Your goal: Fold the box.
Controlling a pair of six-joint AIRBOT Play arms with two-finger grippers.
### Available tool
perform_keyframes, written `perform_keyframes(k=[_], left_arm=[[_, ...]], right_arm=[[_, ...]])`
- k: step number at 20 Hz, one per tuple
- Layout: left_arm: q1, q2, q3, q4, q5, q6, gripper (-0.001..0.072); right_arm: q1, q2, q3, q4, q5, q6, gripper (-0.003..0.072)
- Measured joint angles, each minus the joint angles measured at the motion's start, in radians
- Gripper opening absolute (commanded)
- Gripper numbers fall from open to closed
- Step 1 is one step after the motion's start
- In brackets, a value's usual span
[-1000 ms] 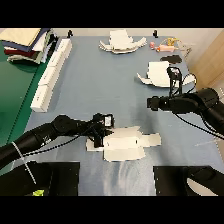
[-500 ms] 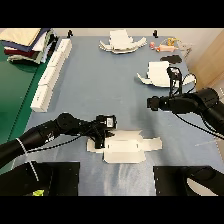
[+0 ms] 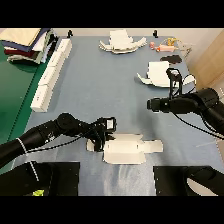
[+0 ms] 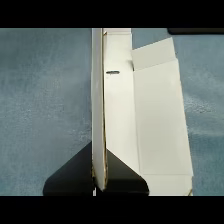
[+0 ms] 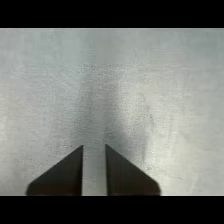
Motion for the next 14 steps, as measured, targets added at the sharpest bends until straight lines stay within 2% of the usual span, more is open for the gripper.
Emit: perform_keyframes(k=[2, 6, 9, 14], left_arm=[[0.0, 0.0, -0.001, 0.002, -0.002, 0.0, 0.0013], [0.0, -0.001, -0.003, 0.003, 0.008, -0.001, 0.0013], [0.0, -0.001, -0.004, 0.003, 0.014, -0.001, 0.0013], [0.0, -0.001, -0.004, 0.002, 0.017, -0.001, 0.0013]], right_arm=[[0.0, 0.0, 0.0, 0.001, -0.018, -0.001, 0.0], [0.005, 0.002, 0.0, 0.06, -0.11, -0.067, -0.0001], [0.058, 0.026, -0.006, 0.109, -0.225, -0.118, -0.0002], [0.232, 0.18, -0.087, 0.116, -0.375, -0.054, -0.0002]])
